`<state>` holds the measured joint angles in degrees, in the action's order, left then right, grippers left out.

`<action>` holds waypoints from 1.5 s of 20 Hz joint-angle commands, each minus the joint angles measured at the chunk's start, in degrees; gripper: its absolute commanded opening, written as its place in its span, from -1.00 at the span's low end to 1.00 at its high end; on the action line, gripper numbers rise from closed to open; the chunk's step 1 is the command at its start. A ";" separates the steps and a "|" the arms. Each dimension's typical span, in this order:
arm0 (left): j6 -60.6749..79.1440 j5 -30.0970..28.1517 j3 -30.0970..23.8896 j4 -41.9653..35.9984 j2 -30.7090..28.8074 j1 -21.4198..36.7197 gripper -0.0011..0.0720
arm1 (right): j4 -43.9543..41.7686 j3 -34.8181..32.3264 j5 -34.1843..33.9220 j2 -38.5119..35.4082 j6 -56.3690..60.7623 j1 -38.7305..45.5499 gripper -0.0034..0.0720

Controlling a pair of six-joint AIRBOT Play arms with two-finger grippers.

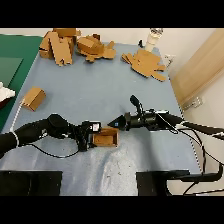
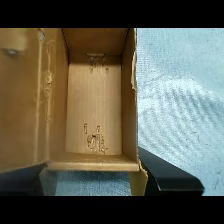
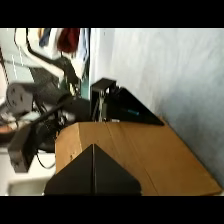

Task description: Fold the box.

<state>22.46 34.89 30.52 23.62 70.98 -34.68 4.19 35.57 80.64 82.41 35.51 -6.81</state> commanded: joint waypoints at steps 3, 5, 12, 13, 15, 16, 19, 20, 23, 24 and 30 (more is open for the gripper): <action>-0.02 0.00 0.00 0.00 -0.02 0.02 -0.18 | 11.89 0.04 -3.28 -3.91 -8.07 -3.87 -0.91; -0.07 -0.42 0.00 0.00 -0.02 0.00 -0.19 | 15.76 0.00 -10.67 -6.69 -9.62 -6.67 -0.91; -0.04 -0.44 0.00 0.02 -0.02 0.02 -0.18 | 22.80 -0.02 -28.76 -21.70 -15.74 -19.19 -0.91; -0.04 -0.44 0.00 0.02 0.00 0.02 -0.18 | 27.15 -0.13 -31.80 -23.87 -14.29 -21.84 -0.91; -0.04 -0.44 0.00 0.00 0.00 0.02 -0.18 | 38.45 -0.17 -37.62 -26.86 -9.97 -28.06 -0.90; -0.04 -0.44 0.00 0.00 -0.02 0.02 -0.18 | 43.67 -0.17 -40.00 -27.65 -7.41 -31.04 -0.90; -0.04 -0.39 0.00 0.00 -0.02 0.02 -0.19 | 52.68 -0.17 -42.34 -27.91 -4.46 -36.54 -0.45; -0.04 -0.42 0.00 0.00 0.00 0.02 -0.19 | 53.16 -0.11 -42.34 -27.93 -4.48 -37.22 -0.43; -0.02 -0.39 0.00 0.00 -0.02 0.02 -0.18 | 54.40 -0.04 -42.07 -28.33 -4.55 -37.46 -0.10; -0.04 -0.42 0.00 0.02 -0.02 0.00 -0.19 | 55.76 -0.04 -42.07 -28.48 -4.55 -37.51 -0.10; -0.04 -0.42 0.00 0.00 0.00 0.00 -0.18 | 59.98 -0.04 -42.01 -28.48 -7.21 -37.66 0.19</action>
